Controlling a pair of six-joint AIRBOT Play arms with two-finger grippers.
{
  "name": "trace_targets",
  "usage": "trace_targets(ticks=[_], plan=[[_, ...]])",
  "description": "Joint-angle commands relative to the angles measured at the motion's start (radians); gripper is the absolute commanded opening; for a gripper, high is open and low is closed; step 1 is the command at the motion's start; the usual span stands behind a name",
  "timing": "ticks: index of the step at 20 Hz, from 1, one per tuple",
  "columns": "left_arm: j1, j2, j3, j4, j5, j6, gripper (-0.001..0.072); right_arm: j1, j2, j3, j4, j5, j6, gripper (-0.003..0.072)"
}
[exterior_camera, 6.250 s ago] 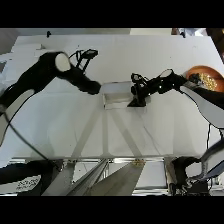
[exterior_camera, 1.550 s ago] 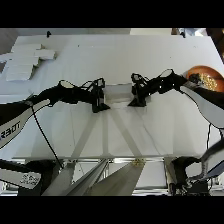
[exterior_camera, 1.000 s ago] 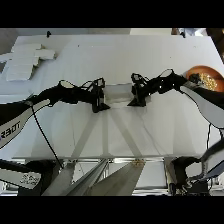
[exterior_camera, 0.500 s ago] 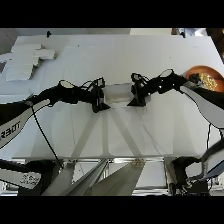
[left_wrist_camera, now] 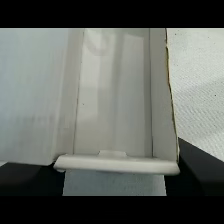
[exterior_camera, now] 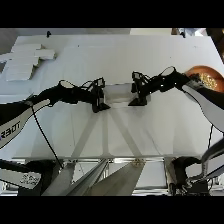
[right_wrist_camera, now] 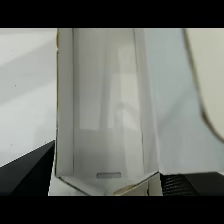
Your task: Fold the box and place the chain.
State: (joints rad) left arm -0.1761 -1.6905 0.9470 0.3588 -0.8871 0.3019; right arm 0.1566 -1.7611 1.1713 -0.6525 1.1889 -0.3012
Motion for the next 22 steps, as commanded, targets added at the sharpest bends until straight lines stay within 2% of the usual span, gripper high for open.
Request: trace_targets(ticks=[1, 4, 9, 10, 11, 13, 14, 16, 18, 22], plan=[[0.0, 0.0, 0.001, 0.0, 0.0, 0.0, 0.0479, -0.014, 0.068, 0.001, -0.106, 0.004, 0.079, 0.0697], [0.0, 0.0, 0.001, 0.0, 0.0, 0.0, 0.0479, -0.049, 0.138, 0.001, -0.163, 0.011, 0.174, 0.0696], [0.0, 0.0, 0.001, 0.0, 0.0, 0.0, 0.0479, -0.087, 0.216, 0.001, -0.193, 0.031, 0.175, 0.0682], [0.0, 0.0, 0.001, 0.0, 0.0, 0.0, 0.0479, -0.087, 0.227, 0.002, -0.188, 0.032, 0.177, 0.0641], [0.0, 0.0, 0.001, 0.0, 0.0, 0.0, 0.0479, -0.087, 0.239, 0.002, -0.177, 0.043, 0.2, 0.0514], [0.0, 0.0, 0.001, 0.0, 0.0, 0.0, 0.0479, -0.087, 0.258, 0.002, -0.162, 0.084, 0.223, 0.0157], [0.0, 0.0, 0.001, 0.0, 0.0, 0.0, 0.0479, -0.087, 0.263, 0.002, -0.144, 0.124, 0.223, 0.0024], [0.0, 0.0, 0.001, 0.0, 0.0, 0.0, 0.0479, -0.077, 0.264, 0.002, -0.08, 0.177, 0.229, 0.0018], [0.0, 0.0, 0.001, 0.0, 0.0, 0.0, 0.0479, -0.043, 0.264, 0.002, -0.028, 0.142, 0.323, 0.0018], [0.0, 0.0, 0.001, 0.0, 0.0, 0.0, 0.0479, 0.051, 0.262, 0.002, 0.011, -0.131, 0.384, 0.0015]])
